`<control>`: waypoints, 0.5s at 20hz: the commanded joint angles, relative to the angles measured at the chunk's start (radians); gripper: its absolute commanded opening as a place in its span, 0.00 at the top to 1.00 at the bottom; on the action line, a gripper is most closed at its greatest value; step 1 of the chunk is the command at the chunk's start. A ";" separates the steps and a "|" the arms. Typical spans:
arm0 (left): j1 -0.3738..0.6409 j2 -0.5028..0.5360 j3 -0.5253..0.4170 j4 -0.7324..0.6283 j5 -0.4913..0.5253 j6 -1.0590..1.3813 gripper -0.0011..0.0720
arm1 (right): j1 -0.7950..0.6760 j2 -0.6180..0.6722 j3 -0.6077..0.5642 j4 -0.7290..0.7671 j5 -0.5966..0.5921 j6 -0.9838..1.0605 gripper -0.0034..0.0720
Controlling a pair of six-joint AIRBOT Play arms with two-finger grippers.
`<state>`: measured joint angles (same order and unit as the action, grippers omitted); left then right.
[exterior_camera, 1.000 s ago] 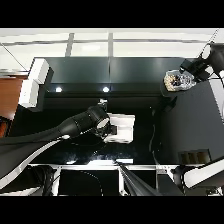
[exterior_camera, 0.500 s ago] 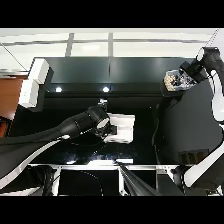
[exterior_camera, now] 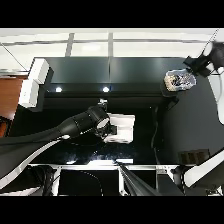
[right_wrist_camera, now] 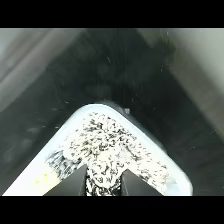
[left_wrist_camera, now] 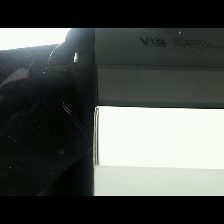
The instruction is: Fold the box and place the chain.
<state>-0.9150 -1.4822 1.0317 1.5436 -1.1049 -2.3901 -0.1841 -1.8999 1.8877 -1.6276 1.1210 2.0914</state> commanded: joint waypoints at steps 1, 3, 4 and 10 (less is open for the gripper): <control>0.001 0.000 0.000 0.000 0.000 0.000 0.95 | -0.008 0.148 0.001 0.055 0.053 -0.227 0.93; 0.001 0.000 0.000 0.000 0.002 0.000 0.95 | -0.007 0.258 0.000 0.118 0.089 -0.325 0.93; 0.001 0.000 0.000 0.000 -0.001 0.000 0.95 | -0.006 0.318 0.000 0.172 0.116 -0.373 0.93; 0.001 -0.001 0.000 0.000 -0.003 0.000 0.95 | 0.011 0.674 -0.090 0.383 0.219 -0.571 0.94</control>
